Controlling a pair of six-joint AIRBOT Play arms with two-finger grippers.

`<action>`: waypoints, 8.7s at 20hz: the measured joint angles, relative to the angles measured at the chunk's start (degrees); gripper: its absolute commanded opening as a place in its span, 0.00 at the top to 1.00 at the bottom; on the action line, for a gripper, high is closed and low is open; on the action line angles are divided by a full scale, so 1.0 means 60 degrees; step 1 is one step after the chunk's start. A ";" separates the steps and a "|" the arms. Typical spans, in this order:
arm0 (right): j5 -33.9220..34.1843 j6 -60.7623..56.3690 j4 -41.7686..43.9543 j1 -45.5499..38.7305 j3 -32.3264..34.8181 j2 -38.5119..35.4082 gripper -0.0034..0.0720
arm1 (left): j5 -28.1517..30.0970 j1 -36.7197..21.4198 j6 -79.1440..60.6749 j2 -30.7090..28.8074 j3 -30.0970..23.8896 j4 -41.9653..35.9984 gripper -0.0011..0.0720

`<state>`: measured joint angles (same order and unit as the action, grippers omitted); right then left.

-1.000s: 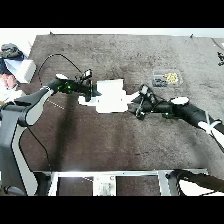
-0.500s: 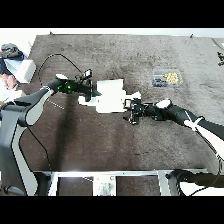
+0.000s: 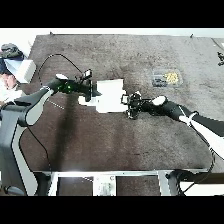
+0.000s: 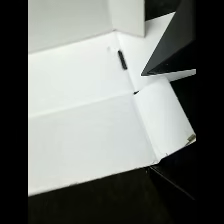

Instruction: Fold the box and place the chain.

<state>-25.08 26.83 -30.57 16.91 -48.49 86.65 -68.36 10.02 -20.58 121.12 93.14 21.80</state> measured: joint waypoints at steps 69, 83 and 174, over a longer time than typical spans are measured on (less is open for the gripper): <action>-0.7734 -0.2940 -0.1410 -0.1370 -0.7566 0.5002 0.14 | -0.0007 0.0015 0.0033 0.0000 0.0000 0.0004 0.97; -0.7508 -0.2495 -0.1410 -0.1268 -0.7566 0.5147 0.18 | -0.0007 0.0015 0.0029 0.0000 0.0000 0.0000 0.97; -0.7351 -0.2463 -0.1483 -0.1268 -0.7566 0.5158 0.34 | 0.2328 0.0339 0.2670 -0.1996 -0.0426 0.0871 0.97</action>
<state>-69.19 12.05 -39.46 9.30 -93.89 117.60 -54.39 12.05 -4.56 109.14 90.59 27.03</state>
